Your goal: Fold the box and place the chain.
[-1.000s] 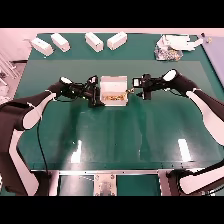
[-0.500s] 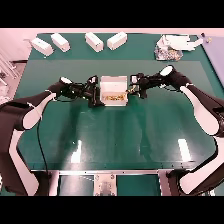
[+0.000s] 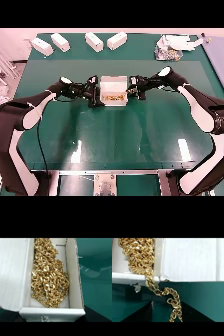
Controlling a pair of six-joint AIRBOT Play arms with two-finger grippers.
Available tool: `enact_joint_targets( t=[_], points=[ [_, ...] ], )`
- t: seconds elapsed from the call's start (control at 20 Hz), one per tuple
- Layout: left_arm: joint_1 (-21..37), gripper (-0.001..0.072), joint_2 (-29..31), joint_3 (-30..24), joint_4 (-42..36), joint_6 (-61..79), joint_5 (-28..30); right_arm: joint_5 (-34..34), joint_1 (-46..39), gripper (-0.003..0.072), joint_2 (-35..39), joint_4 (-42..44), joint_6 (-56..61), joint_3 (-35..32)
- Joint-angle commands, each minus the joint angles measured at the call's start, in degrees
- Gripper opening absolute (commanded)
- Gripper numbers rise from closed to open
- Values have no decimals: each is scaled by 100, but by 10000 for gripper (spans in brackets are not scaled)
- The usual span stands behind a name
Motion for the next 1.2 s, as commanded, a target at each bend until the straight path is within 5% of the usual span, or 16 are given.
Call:
enact_joint_targets(
  t=[0.0,0.3,0.35,0.55,0.75,1.0,1.15],
  points=[
    [2,368,0,-2,2,0,0,-22,-4,400,-83,-216,122,33],
    [2,368,0,-2,0,0,-2,-61,-42,348,-260,-439,472,404],
    [4,369,0,-2,0,0,-2,-55,-42,276,-262,-496,658,437],
    [2,369,0,-2,0,0,-2,184,-42,270,-264,-807,1067,511],
    [2,369,0,-2,0,0,-2,531,-42,199,-293,-846,1178,509],
    [2,368,0,-2,0,0,-2,573,-37,8,-293,-800,1248,505],
    [2,368,0,-2,0,0,-2,564,-37,8,-282,-798,1333,518]
  ],
)
